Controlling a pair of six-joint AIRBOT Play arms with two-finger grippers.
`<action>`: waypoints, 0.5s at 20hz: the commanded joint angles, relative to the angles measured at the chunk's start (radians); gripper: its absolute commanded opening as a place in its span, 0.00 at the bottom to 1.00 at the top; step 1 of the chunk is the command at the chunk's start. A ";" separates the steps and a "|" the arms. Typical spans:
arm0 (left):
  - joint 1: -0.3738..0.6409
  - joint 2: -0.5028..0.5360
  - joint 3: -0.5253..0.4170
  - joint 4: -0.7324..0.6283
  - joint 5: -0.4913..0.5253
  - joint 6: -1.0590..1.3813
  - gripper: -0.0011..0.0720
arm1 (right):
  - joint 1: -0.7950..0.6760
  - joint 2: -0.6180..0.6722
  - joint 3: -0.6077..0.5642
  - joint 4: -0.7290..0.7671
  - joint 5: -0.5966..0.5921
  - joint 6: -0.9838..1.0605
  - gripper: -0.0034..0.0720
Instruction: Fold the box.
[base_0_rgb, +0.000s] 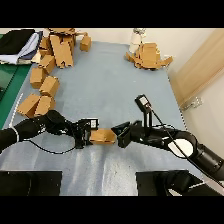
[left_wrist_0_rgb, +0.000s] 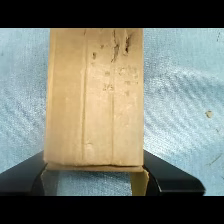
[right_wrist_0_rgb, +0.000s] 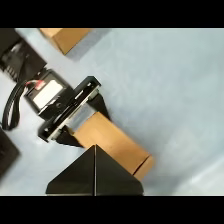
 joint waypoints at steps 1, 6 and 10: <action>0.000 0.000 0.000 0.000 0.002 0.000 0.74 | 0.041 -0.006 -0.088 0.134 -0.103 0.510 0.05; 0.000 0.000 0.000 0.000 -0.002 -0.001 0.74 | 0.218 -0.174 -0.142 0.317 -0.359 0.511 0.05; 0.000 0.000 0.000 0.000 -0.001 -0.002 0.74 | 0.260 -0.249 -0.142 0.348 -0.478 0.510 0.05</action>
